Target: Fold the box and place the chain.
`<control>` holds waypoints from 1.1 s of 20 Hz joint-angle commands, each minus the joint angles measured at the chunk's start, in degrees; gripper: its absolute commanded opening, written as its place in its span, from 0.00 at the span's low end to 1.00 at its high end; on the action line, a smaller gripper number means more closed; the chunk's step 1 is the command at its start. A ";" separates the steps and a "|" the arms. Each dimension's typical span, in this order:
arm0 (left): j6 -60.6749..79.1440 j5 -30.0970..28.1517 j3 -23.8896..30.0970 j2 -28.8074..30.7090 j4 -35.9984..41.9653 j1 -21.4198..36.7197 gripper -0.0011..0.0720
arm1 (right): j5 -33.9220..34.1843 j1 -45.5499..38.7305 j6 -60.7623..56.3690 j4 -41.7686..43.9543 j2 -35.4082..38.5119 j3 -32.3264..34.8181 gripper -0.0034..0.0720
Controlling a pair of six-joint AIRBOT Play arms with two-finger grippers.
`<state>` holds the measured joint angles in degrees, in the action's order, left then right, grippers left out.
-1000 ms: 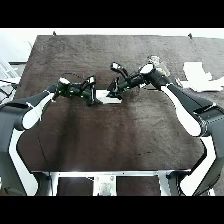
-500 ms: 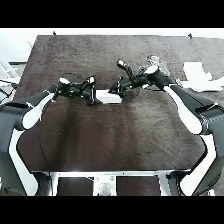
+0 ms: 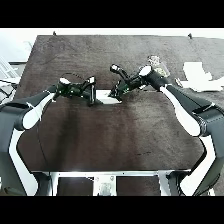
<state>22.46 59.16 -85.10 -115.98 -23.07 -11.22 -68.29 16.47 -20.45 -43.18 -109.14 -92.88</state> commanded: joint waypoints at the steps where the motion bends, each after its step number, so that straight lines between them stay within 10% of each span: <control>1: 0.04 -0.11 0.00 0.02 -0.04 0.09 0.58 | 1.20 -1.95 1.64 11.93 6.14 -0.57 0.05; 7: 0.07 -0.11 0.00 0.02 -0.04 0.09 0.58 | 0.96 -4.70 -5.11 13.79 20.17 2.69 0.05; 11: 0.07 -0.07 -0.04 0.02 -0.02 0.09 0.58 | 3.26 -8.20 -9.60 9.25 36.13 18.64 0.05; 20: -0.11 0.28 -0.04 0.04 2.56 0.09 0.58 | 45.00 -12.72 -10.19 6.23 78.14 69.83 0.05; 22: -2.27 1.07 -0.04 0.39 2.47 0.20 0.05 | 45.79 -12.72 -10.21 6.23 83.01 75.43 0.05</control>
<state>22.15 59.37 -85.10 -115.92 -20.84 -11.14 -30.39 4.14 -30.46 -36.64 -35.07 -27.86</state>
